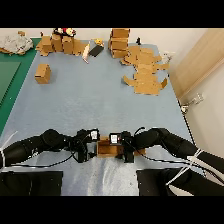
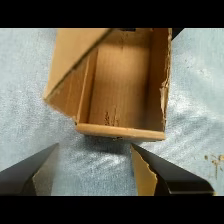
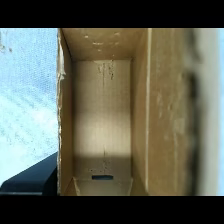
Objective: Fold the box.
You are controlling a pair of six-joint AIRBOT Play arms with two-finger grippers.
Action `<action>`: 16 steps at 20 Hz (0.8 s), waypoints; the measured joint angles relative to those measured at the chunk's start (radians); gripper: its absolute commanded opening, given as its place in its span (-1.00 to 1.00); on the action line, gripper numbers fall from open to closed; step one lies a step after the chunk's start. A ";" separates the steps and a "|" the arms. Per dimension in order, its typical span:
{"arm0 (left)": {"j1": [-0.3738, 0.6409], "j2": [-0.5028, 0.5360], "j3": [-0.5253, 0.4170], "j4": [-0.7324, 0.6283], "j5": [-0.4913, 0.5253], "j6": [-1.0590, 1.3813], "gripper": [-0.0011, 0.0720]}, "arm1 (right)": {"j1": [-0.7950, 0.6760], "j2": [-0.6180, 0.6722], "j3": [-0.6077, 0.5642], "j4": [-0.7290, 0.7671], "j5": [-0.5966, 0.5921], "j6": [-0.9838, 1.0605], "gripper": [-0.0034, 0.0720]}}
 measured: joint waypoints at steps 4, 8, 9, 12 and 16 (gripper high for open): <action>-0.003 0.000 0.001 0.003 -0.068 -0.007 0.94 | 0.000 0.000 0.000 0.000 0.000 0.000 0.46; -0.004 0.000 0.006 0.010 -0.083 -0.002 0.94 | 0.000 0.000 0.000 0.000 0.000 0.000 0.46; -0.004 -0.002 0.007 0.007 -0.084 0.000 0.94 | 0.000 0.000 0.000 0.000 0.000 0.000 0.46; -0.005 -0.007 0.013 0.002 -0.091 0.003 0.94 | 0.000 0.000 0.000 0.000 0.000 0.000 0.46; -0.011 -0.010 0.025 -0.005 -0.092 0.005 0.94 | 0.000 0.000 0.000 0.000 0.000 0.000 0.46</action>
